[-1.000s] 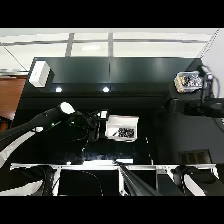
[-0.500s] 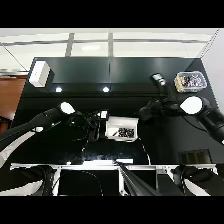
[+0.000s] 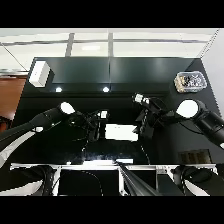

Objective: Fold the box and place the chain.

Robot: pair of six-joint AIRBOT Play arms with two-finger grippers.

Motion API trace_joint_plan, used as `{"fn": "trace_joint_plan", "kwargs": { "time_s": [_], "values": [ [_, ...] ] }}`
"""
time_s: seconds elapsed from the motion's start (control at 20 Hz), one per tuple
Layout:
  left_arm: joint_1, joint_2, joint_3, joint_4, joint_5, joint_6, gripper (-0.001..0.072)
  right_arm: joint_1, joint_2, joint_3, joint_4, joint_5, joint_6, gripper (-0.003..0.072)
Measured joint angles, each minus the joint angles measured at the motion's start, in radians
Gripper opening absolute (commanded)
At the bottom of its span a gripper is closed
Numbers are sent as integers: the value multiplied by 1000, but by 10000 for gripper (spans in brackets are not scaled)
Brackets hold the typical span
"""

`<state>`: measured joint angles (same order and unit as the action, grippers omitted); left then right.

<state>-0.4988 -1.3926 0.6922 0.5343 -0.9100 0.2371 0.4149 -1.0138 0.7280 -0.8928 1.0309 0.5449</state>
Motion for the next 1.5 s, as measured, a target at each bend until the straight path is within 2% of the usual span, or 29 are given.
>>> {"fn": "trace_joint_plan", "kwargs": {
  "time_s": [0.3, 0.75, 0.85, 0.9, 0.95, 1.0, 1.5],
  "values": [
    [0, 0, 0, 0, 0, 0, 489, 73, 0, -16, 5, -14, -126, 633],
    [0, 0, 0, 0, 0, 0, 489, 131, -13, -18, 9, -63, -91, 632],
    [0, 0, 0, 0, 0, 0, 489, 132, -21, -18, 12, -75, -84, 489],
    [0, 0, 0, 0, 0, 0, 489, 133, -24, -18, 14, -79, -81, 488],
    [0, 0, 0, 0, 0, 0, 489, 133, -26, -18, 14, -83, -81, 378],
    [0, 0, 0, 0, 0, 0, 489, 133, -27, -18, 15, -87, -80, 236],
    [0, 0, 0, 0, 0, -1, 489, 128, -31, -18, 21, -96, -52, 231]
  ]
}}
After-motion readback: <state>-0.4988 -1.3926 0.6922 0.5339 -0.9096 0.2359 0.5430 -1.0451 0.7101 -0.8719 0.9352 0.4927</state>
